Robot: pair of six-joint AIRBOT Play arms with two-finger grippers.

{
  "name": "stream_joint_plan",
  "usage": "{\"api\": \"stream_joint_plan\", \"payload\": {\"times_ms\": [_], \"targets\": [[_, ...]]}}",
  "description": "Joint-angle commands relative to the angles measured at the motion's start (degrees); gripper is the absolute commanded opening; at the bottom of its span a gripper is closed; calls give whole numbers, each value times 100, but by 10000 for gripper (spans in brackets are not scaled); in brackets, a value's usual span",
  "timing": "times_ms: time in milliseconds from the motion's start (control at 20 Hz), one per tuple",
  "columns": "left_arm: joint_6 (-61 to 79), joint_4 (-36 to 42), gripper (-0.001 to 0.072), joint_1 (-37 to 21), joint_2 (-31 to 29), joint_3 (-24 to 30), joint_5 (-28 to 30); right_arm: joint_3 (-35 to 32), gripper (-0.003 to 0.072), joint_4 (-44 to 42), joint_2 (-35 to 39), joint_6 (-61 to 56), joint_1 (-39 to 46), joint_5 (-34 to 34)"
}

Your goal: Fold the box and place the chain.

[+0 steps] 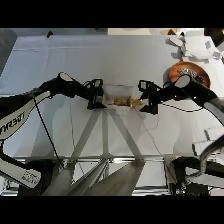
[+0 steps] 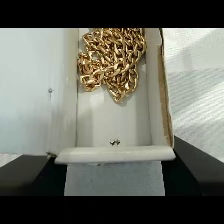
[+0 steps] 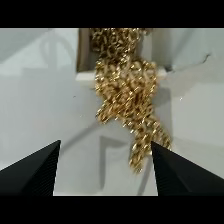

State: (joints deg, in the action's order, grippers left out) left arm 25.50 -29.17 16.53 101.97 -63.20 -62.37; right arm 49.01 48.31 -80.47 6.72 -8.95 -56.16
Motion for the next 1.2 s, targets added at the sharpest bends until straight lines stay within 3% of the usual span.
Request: {"api": "stream_joint_plan", "payload": {"times_ms": [0,250,400,450,550,600,850,1150], "targets": [[4,-2,213,0,-2,0,0,-46,652,-973,-496,1290,9,428],[2,-2,213,0,-2,0,2,-46,645,-1397,-874,2015,-13,527],[2,-2,213,0,-2,0,0,-46,531,-1403,-1082,2015,-131,544],[2,-2,213,0,-2,0,0,-46,456,-1388,-1108,2013,-190,625],[2,-2,213,0,-2,0,0,-46,68,-1364,-1108,1967,-243,715],[2,-2,213,0,-2,0,0,-44,10,-1353,-1106,1746,-240,807],[2,-2,213,0,-2,0,0,-46,9,155,-754,116,-240,1340],[2,-2,213,0,-2,0,2,-44,8,1187,136,-1097,-240,984]]}}
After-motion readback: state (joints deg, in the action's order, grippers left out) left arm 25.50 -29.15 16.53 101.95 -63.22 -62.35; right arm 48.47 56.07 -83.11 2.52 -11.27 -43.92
